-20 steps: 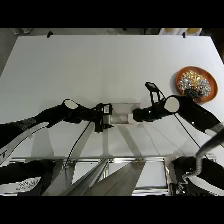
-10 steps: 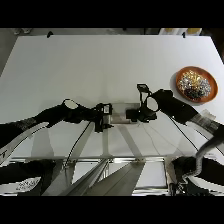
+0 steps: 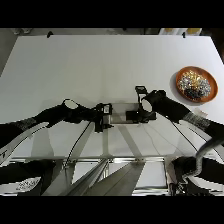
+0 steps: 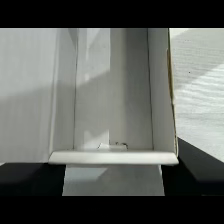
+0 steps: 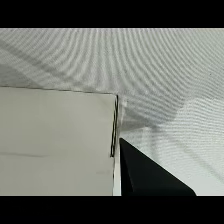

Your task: Fold the box and place the chain.

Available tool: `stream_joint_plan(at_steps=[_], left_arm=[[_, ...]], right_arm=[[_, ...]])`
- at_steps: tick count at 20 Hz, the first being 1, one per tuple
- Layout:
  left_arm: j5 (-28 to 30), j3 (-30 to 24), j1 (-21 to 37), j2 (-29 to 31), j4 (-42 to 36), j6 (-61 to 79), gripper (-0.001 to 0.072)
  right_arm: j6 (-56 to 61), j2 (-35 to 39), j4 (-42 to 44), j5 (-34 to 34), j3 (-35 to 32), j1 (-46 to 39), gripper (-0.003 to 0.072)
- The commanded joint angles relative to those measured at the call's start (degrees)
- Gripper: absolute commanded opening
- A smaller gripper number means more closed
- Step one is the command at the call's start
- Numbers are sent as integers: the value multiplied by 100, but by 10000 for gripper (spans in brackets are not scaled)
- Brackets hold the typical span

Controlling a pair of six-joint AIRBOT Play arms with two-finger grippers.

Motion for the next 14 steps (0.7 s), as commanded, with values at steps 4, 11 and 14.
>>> stream_joint_plan(at_steps=[4,11,14], left_arm=[[-2,-2,2,2,4,2,389],[-2,-2,2,2,4,2,389],[-2,-2,2,2,4,2,389]], right_arm=[[-216,-13,-96,-44,7,7,36],[-330,-7,-96,-96,7,7,182],[-326,-9,-96,-234,7,7,170]])
